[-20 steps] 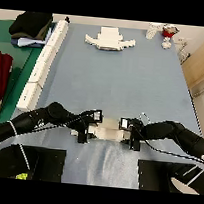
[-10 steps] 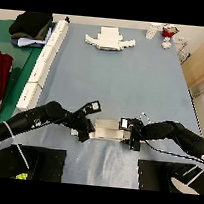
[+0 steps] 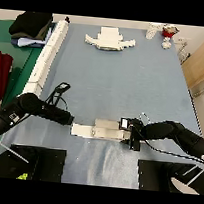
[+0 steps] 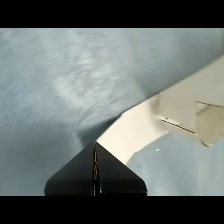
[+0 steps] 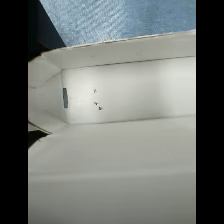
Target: Fold the box.
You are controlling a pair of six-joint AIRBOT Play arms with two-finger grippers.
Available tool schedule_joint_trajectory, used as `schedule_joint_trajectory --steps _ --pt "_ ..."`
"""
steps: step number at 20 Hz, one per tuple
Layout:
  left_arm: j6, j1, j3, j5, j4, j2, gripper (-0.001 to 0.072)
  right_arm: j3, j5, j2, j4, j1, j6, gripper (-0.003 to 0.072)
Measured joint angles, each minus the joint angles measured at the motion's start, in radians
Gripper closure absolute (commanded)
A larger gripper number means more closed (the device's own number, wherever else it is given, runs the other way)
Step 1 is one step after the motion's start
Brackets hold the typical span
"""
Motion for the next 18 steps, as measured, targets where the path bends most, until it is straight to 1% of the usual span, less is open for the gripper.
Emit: schedule_joint_trajectory --steps 2,4,6,8,11,15,18 --pt "-0.051 0.075 -0.012 -0.040 0.019 -0.006 0.0694 0.000 0.000 0.000 0.000 0.000 0.000 0.0226" --pt "-0.076 0.118 -0.034 -0.071 0.011 -0.029 0.0694 0.000 0.000 0.000 0.000 0.000 0.000 0.0226" --pt "-0.064 0.142 -0.065 -0.081 -0.047 -0.062 0.0695 0.000 0.000 0.000 0.000 0.000 0.000 0.0226" --pt "-0.002 0.147 -0.099 -0.085 -0.158 -0.093 0.0696 0.000 0.000 0.000 0.000 0.000 0.000 0.0227" --pt "0.080 0.095 -0.135 -0.060 -0.305 -0.120 0.0696 0.000 0.000 0.000 0.000 0.000 0.000 0.0226" --pt "0.123 -0.043 -0.151 0.025 -0.425 -0.132 0.0696 0.000 0.000 0.000 0.000 0.000 0.000 0.0226" --pt "0.135 -0.109 -0.142 0.070 -0.477 -0.134 0.0696 0.000 0.000 0.000 0.000 0.000 0.000 0.0226"
